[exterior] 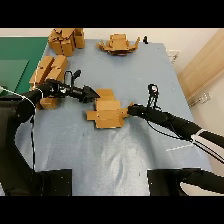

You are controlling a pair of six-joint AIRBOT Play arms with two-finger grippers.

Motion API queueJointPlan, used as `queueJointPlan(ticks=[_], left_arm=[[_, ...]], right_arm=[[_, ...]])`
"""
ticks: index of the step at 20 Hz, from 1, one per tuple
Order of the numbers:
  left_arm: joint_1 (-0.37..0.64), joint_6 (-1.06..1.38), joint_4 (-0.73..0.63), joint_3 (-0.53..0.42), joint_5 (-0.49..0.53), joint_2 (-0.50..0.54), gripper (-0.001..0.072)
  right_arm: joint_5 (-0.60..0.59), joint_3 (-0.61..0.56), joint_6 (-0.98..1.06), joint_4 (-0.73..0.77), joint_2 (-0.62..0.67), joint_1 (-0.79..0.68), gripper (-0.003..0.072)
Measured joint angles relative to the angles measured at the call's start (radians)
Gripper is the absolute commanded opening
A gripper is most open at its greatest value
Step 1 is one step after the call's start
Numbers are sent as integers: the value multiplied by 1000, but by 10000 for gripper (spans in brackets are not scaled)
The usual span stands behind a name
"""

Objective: Fold the box.

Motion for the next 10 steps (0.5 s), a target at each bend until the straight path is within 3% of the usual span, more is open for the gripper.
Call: queueJointPlan(ticks=[10], left_arm=[[0, 37, -10, 1, 92, -1, 400]], right_arm=[[-31, 0, 1, 0, 0, 0, 6]])
